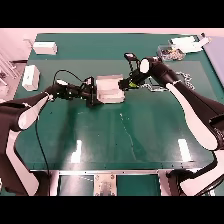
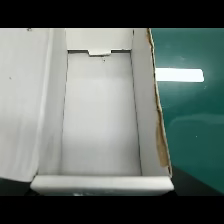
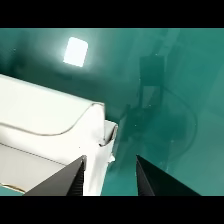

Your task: Fold the box and place the chain.

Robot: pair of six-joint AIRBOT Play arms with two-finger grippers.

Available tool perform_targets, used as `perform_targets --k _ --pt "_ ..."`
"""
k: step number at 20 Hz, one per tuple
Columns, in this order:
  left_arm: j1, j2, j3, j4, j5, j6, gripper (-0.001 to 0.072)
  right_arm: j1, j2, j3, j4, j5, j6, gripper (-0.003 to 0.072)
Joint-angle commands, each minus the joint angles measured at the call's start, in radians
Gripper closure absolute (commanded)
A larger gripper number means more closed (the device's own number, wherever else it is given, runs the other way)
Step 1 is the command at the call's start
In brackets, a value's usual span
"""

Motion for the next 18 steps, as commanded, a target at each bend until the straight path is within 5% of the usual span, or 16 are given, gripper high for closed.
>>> perform_targets --k 1,6,10,15,18 --pt "0.001 0.000 0.000 -0.001 0.000 0.000 0.0240 0.001 0.010 -0.004 0.064 0.000 -0.005 0.0297" --pt "0.001 0.000 0.000 -0.001 0.000 0.000 0.0239 0.013 -0.045 -0.022 0.071 0.000 -0.011 0.0331" --pt "0.001 0.000 0.000 -0.001 0.000 0.000 0.0240 0.022 -0.083 -0.021 0.070 -0.003 -0.011 0.0461" --pt "0.001 0.000 0.000 -0.001 0.000 0.000 0.0240 0.042 -0.095 -0.020 0.034 -0.002 -0.010 0.0482" --pt "0.001 0.000 0.000 -0.001 0.000 0.000 0.0240 0.049 -0.095 -0.020 0.032 -0.002 -0.007 0.0592"
